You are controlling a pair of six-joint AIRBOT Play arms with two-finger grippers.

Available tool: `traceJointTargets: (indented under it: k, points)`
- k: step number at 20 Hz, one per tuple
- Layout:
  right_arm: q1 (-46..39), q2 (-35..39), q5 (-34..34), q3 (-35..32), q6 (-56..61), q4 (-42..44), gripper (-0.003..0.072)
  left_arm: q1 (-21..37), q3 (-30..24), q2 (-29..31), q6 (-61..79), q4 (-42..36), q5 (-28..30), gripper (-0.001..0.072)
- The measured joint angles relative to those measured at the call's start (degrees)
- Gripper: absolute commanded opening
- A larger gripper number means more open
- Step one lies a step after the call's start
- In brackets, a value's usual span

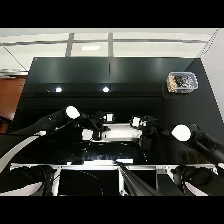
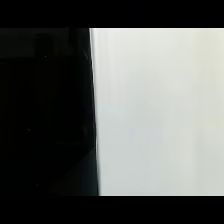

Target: Fold the box and place the chain.

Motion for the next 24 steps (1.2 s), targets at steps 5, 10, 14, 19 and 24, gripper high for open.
traceJointTargets:
  k: [5,10,14,19,24]
  points:
    - [-3.8,-6.8,3.3,0.0,-16.7,10.7,0.069,0.0,0.0,0.0,0.0,0.0,0.0,0.0027]
    - [-4.8,-11.8,4.3,0.1,-24.6,12.8,0.069,0.0,0.0,0.0,0.0,0.0,0.0,0.0027]
    - [-5.0,-13.5,4.4,0.1,-26.9,12.2,0.069,0.0,0.0,0.0,0.0,0.0,0.0,0.0027]
    - [-6.1,-14.0,5.1,0.1,-27.3,12.5,0.069,0.0,0.0,0.0,-0.1,0.0,0.0,0.0027]
    - [-6.9,-14.1,5.3,0.0,-27.0,14.5,0.069,0.0,0.0,0.0,-0.2,0.0,0.0,0.0027]
